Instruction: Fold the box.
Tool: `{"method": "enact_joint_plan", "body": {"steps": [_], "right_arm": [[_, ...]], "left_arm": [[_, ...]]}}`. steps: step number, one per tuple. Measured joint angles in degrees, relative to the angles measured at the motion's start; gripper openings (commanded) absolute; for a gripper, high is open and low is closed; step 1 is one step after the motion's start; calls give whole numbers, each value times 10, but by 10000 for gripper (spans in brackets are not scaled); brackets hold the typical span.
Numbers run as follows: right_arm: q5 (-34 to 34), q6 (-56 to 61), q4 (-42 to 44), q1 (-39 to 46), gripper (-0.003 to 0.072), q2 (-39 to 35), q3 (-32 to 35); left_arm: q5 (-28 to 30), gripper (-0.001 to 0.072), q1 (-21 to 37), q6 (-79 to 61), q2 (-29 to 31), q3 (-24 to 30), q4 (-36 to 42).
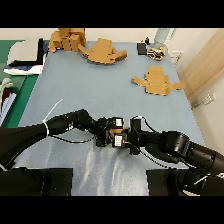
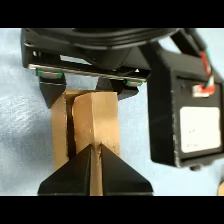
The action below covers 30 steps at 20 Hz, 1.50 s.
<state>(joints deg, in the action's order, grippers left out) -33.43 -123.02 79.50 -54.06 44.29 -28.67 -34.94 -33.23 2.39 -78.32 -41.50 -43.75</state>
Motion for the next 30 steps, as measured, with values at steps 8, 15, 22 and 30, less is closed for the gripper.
{"method": "enact_joint_plan", "body": {"steps": [8, 15, 22, 30], "right_arm": [[-13, 0, 33, -11, 105, 5, 2], [-24, 5, 60, -26, 407, 3, 3], [-133, 225, 92, -23, 1, -98, -31], [-230, 500, 241, 139, -1, -125, 13]], "left_arm": [[0, 316, 0, 0, 0, 0, 0], [0, 316, 0, 0, 0, 0, 0], [0, 316, 0, 0, 0, 0, 0], [0, 316, 0, 0, 0, 0, 0]]}}
